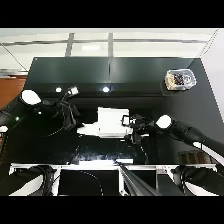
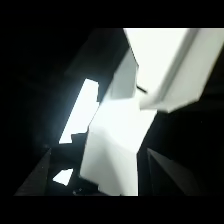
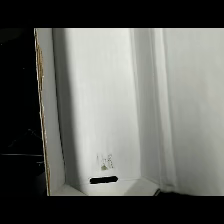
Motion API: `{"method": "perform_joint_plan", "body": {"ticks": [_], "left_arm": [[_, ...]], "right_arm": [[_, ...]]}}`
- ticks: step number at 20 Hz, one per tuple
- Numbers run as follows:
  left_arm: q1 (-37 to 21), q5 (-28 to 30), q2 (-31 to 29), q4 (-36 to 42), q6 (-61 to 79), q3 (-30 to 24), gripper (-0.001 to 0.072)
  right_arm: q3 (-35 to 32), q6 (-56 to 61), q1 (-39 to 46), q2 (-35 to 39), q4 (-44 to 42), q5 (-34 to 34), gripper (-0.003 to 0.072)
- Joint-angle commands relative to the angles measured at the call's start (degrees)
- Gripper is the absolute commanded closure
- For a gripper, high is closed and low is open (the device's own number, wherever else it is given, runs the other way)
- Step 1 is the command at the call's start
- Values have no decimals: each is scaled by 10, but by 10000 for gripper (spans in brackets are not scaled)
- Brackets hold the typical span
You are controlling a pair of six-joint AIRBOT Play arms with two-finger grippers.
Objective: Fold the box and place the chain.
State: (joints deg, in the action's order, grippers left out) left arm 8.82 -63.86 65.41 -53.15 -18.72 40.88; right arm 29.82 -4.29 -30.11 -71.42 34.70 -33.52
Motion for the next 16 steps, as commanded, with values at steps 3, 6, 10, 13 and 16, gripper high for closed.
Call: {"method": "perform_joint_plan", "body": {"ticks": [3,6,10,13,16], "left_arm": [[41,44,-1,-19,129,-55,-8],[94,95,8,-17,134,-57,-6],[149,163,10,39,134,-57,-4],[181,200,11,42,134,-57,-2],[199,203,11,41,145,-57,38]], "right_arm": [[0,0,0,0,0,0,242],[0,0,0,0,0,0,242],[0,0,0,0,0,0,242],[0,0,0,0,0,0,242],[0,0,0,0,0,0,242]]}}
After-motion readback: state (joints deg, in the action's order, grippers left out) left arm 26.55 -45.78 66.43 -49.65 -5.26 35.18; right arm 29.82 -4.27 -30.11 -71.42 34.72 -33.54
